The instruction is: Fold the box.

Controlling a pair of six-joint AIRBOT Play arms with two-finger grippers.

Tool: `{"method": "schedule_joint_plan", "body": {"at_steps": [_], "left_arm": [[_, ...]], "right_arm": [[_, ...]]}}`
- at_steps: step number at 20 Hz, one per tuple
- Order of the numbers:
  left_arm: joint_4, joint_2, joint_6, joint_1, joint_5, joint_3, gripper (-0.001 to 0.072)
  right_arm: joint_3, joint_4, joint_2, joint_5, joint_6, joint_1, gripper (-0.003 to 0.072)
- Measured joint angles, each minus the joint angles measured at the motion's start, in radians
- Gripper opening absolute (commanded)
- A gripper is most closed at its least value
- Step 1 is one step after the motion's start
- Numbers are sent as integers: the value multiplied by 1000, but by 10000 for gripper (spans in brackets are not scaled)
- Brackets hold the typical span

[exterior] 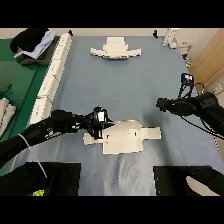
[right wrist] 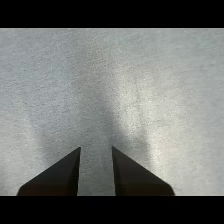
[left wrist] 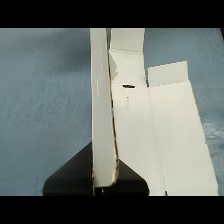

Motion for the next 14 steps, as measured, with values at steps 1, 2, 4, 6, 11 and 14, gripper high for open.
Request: {"method": "schedule_joint_plan", "body": {"at_steps": [1, 2, 4, 6, 11, 14], "left_arm": [[21, -16, -6, 8, -23, 10, 13], [37, -28, -11, 16, -37, 16, 13], [58, -48, -17, 24, -60, 25, 13], [71, -62, -26, 28, -72, 29, 13], [80, -94, -67, 31, -86, 22, 13], [81, -99, -76, 33, -101, 16, 13]], "right_arm": [[0, 0, 0, 0, 0, 0, 302], [0, 0, 0, 0, 0, 0, 303], [0, 0, 0, 0, 0, 0, 302], [0, 0, 0, 0, 0, 0, 302], [0, 1, 0, 0, 0, 0, 302], [0, 4, 0, 0, 0, 0, 302]]}}
